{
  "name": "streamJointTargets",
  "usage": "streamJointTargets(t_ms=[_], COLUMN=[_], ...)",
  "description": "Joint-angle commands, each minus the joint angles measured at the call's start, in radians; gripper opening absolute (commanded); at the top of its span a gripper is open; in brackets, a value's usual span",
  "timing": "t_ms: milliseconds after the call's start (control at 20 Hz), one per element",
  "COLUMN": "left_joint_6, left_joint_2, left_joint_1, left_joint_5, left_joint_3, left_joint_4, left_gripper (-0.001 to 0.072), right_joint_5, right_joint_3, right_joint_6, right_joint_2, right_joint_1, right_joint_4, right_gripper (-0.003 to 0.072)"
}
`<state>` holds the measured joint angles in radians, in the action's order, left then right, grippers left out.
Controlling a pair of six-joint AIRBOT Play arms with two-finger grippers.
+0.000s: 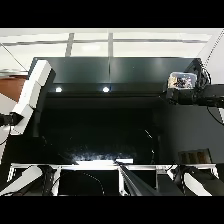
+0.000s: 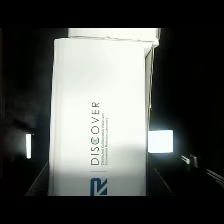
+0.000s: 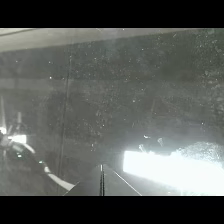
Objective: Fold the box and place the chain.
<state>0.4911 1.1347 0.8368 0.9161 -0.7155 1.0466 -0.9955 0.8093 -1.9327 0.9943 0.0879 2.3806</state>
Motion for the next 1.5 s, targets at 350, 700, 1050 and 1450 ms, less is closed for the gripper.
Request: streamJointTargets(t_ms=[350, 700, 1050, 1450], left_joint_6=[-0.042, 0.222, 0.350, 0.834], left_joint_2=[-0.047, -0.234, -0.484, -0.616], left_joint_1=[-0.001, -0.143, -0.637, -0.942], left_joint_5=[0.062, 0.103, -0.011, -0.212], left_joint_3=[-0.069, -0.276, -0.150, 0.211], left_joint_4=[-0.225, -0.333, -0.220, 0.254], left_gripper=[0.0706, 0.0131, 0.0022, 0.0024], right_joint_5=[-0.011, -0.073, 0.061, 0.163], right_joint_3=[0.032, 0.259, 0.097, -0.271], right_joint_6=[0.025, 0.006, 0.340, 0.365], right_joint_2=[-0.001, -0.040, -0.399, -0.486], right_joint_1=[0.000, -0.001, -0.025, -0.076], right_joint_4=[-0.023, -0.232, -0.757, -0.727], right_gripper=[0.0022, 0.0021, 0.0022, 0.0028])
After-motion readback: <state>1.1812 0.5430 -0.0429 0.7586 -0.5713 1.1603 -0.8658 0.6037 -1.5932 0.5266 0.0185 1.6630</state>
